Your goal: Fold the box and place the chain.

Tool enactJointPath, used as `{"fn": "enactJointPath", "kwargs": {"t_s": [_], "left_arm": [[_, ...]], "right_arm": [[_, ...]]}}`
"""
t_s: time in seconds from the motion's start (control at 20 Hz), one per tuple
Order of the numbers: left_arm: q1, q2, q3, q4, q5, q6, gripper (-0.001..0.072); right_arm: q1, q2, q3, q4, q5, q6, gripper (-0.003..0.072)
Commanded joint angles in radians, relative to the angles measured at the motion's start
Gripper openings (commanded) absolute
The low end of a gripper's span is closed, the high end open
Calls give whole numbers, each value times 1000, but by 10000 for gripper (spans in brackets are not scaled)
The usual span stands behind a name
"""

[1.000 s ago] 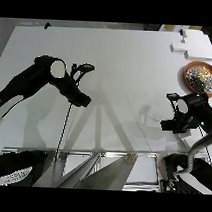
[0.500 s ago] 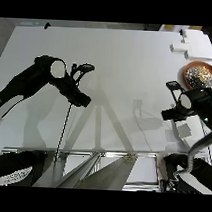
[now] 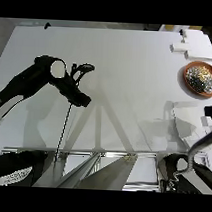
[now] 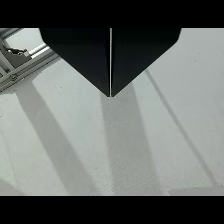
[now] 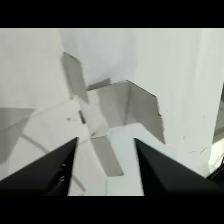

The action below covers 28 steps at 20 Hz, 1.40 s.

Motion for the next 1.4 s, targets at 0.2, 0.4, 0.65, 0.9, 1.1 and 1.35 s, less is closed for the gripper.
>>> {"fn": "enactJointPath", "kwargs": {"t_s": [0.2,0.4,0.65,0.9,1.1,1.35], "left_arm": [[-1,0,0,0,0,0,11],[-1,0,0,0,0,0,11],[-1,0,0,0,0,0,11],[-1,0,0,0,0,0,11],[-1,0,0,0,0,0,11],[-1,0,0,0,0,0,11]], "right_arm": [[-286,-135,4,-32,-128,-113,471],[-309,-174,4,-35,-195,-150,420],[-312,-259,4,-2,-171,-120,277],[-249,-200,4,31,-105,-108,15],[-118,-50,4,193,-41,-147,15],[92,188,-110,721,-40,-214,14]]}}
